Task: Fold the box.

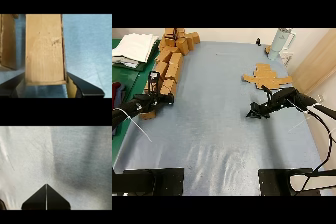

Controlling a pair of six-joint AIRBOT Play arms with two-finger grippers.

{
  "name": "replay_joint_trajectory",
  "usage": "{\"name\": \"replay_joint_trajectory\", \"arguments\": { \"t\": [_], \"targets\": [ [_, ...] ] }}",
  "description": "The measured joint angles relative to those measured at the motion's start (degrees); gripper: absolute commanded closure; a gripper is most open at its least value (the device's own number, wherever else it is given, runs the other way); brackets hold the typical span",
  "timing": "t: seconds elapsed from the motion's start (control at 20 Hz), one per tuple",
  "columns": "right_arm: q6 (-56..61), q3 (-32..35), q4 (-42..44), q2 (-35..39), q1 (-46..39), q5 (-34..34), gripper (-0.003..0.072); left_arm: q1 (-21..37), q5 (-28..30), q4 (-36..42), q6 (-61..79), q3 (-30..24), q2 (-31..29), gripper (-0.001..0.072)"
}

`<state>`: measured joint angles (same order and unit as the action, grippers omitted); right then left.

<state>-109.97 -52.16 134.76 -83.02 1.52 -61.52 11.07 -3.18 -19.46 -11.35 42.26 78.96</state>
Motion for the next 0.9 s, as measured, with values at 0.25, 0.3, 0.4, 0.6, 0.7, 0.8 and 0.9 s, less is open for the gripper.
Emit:
{"name": "replay_joint_trajectory", "arguments": {
  "t": [0.25,0.3,0.4,0.6,0.7,0.8,0.9],
  "targets": [
    [0.00,0.00,-0.02,0.00,0.00,-0.02,0.0681,0.07,-3.04,-0.13,-0.04,0.00,-8.17,0.0010],
    [0.02,0.02,-0.02,0.00,0.00,-0.02,0.0681,0.07,-4.46,-0.17,-0.24,0.00,-10.40,0.0011],
    [0.02,0.00,-0.02,0.00,0.00,-0.02,0.0681,0.07,-8.50,-0.17,-1.99,0.00,-15.15,0.0296],
    [0.00,0.00,-0.02,0.00,0.00,0.00,0.0681,-0.46,-23.04,-0.48,-7.58,0.00,-22.43,0.0696],
    [0.00,0.00,-0.02,0.00,0.00,-0.02,0.0681,-2.54,-30.16,-2.29,-11.78,0.00,-24.00,0.0696],
    [0.00,0.02,-0.02,0.00,0.00,0.00,0.0681,-7.15,-35.01,-7.76,-18.51,0.15,-24.74,0.0696],
    [0.00,0.00,-0.02,0.00,0.00,0.00,0.0681,-13.05,-37.64,-16.11,-27.65,1.05,-24.70,0.0696]
  ]
}}
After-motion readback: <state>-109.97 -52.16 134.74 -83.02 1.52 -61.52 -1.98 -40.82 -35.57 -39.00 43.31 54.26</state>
